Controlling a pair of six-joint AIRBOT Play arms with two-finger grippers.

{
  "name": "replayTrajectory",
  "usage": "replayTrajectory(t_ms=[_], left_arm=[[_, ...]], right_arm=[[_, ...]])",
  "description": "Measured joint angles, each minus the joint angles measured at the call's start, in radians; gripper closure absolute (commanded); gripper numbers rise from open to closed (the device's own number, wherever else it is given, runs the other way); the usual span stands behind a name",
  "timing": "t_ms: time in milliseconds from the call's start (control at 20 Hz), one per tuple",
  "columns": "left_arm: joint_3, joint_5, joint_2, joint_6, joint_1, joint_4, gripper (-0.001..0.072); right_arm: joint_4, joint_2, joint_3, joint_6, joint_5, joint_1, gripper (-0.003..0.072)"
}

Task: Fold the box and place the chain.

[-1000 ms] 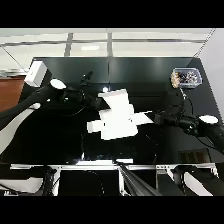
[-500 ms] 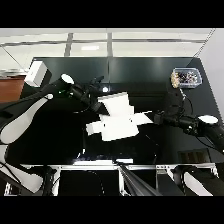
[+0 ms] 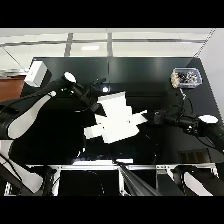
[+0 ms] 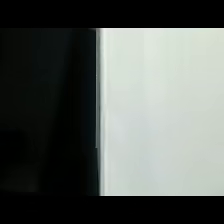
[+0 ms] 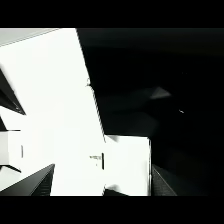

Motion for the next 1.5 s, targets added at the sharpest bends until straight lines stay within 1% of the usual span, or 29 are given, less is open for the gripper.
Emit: replayTrajectory(t_ms=[100, 200, 350, 450, 550, 700, 850, 1050, 1250, 1500], left_arm=[[0.021, -0.013, 0.012, -0.014, -0.008, 0.028, 0.069], [0.037, -0.013, 0.042, -0.031, -0.026, 0.077, 0.0691], [0.024, 0.038, 0.129, -0.033, -0.078, 0.125, 0.0691], [-0.026, 0.127, 0.209, -0.004, -0.119, 0.132, 0.0691], [-0.099, 0.232, 0.291, 0.038, -0.15, 0.101, 0.0691], [-0.208, 0.354, 0.39, 0.101, -0.176, 0.076, 0.0689], [-0.287, 0.444, 0.425, 0.238, -0.186, 0.103, 0.0688], [-0.322, 0.534, 0.391, 0.425, -0.191, 0.154, 0.0688], [-0.33, 0.562, 0.348, 0.515, -0.197, 0.173, 0.0687], [-0.332, 0.578, 0.323, 0.551, -0.202, 0.174, 0.0687]], right_arm=[[-0.031, 0.0, 0.056, 0.008, 0.054, -0.033, -0.0012], [-0.094, 0.001, 0.14, 0.013, 0.13, -0.067, -0.0011], [-0.24, 0.002, 0.272, 0.014, 0.25, -0.089, -0.0012], [-0.332, 0.003, 0.32, 0.0, 0.309, -0.084, -0.0011], [-0.415, 0.003, 0.343, -0.012, 0.341, -0.061, -0.0011], [-0.498, 0.003, 0.352, -0.021, 0.349, -0.005, -0.0011], [-0.552, 0.002, 0.345, -0.061, 0.288, 0.064, -0.0011], [-0.596, 0.002, 0.283, -0.161, 0.15, 0.158, -0.0011], [-0.611, 0.001, 0.211, -0.23, 0.049, 0.259, -0.0011], [-0.617, 0.0, 0.135, -0.283, -0.061, 0.356, -0.0011]])
